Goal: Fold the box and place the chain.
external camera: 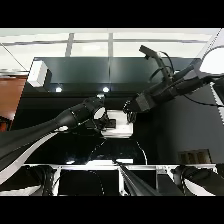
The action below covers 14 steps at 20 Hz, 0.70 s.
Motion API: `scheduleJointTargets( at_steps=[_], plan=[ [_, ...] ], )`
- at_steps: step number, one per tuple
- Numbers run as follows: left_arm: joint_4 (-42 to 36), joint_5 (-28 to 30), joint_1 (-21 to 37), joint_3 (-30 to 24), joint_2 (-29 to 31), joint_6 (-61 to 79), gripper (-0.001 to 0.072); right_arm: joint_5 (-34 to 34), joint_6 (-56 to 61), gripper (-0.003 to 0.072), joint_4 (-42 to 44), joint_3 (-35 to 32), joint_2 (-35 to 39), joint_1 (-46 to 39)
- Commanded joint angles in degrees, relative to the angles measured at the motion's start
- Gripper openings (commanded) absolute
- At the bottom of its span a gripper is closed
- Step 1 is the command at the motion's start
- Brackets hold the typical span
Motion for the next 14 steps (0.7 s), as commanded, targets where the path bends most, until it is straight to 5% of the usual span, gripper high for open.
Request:
scheduleJointTargets(
  at_steps=[1, 9, 14],
  plan=[
    [-0.02, 0.0, 0.02, -0.02, 0.02, 0.0, 0.0024, -2.29, 0.24, 0.0011, -1.09, -0.22, -1.81, 1.38],
    [0.0, 0.24, 0.02, -0.02, 0.0, 0.0, 0.0024, -12.22, 0.59, 0.0012, -2.91, -13.94, -3.65, 3.93],
    [0.0, 0.22, 0.02, -0.02, 0.0, 0.0, 0.0024, -15.52, 0.63, 0.0017, -2.84, -15.74, -6.95, 4.83]
  ],
)
